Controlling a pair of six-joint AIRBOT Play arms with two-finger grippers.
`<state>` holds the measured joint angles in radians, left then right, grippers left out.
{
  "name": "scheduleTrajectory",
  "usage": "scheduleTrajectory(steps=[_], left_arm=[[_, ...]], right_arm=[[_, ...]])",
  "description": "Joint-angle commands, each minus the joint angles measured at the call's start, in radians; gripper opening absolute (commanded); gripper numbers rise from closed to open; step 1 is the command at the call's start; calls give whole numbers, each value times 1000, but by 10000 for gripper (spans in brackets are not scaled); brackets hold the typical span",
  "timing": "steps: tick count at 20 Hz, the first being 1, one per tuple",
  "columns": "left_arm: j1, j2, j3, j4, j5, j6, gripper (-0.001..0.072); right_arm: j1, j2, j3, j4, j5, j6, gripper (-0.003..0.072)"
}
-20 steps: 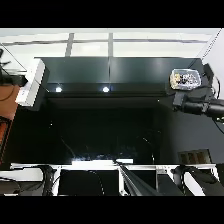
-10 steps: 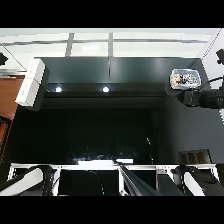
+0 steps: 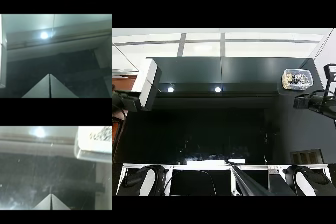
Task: Fold the box and place the chain.
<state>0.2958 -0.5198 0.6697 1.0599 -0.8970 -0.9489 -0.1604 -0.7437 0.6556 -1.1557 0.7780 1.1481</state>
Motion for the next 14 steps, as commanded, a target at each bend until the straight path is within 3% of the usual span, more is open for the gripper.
scheduleTrajectory(steps=[1, 14], left_arm=[[-6, 71, -88, -3, -4, -30, 29], [-6, 66, -89, -3, -24, -35, 28]], right_arm=[[0, 0, -27, -1, 70, -5, 14], [0, 0, -27, -1, 73, -5, 14]])
